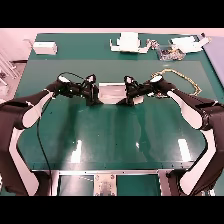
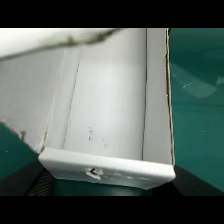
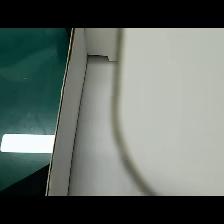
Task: Fold the box and place the chain.
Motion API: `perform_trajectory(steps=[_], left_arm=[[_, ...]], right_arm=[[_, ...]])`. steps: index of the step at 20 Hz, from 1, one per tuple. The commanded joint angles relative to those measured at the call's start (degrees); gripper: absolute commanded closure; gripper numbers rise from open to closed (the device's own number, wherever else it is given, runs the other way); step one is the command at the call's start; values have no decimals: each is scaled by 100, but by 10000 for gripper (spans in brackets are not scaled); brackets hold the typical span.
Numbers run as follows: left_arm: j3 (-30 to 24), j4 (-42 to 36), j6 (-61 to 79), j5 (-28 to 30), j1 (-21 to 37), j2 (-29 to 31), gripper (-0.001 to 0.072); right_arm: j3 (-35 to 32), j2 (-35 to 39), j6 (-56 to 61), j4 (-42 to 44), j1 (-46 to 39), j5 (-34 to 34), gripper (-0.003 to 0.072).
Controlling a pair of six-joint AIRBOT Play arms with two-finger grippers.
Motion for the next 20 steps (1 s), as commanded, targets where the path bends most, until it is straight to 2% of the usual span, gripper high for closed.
perform_trajectory(steps=[1,15,17,19,20], left_arm=[[2,-9,2,-7,-2,4,371],[2,-9,4,-9,-2,4,371],[0,-9,2,-7,-2,4,371],[0,-9,2,-7,-2,4,371],[2,-9,2,-9,-2,4,372]], right_arm=[[0,2,2,2,7,-9,94],[28,15,52,114,-2,70,87],[61,181,72,153,-92,356,-6],[61,404,131,120,-188,568,-6],[59,505,232,76,-264,621,-34]])
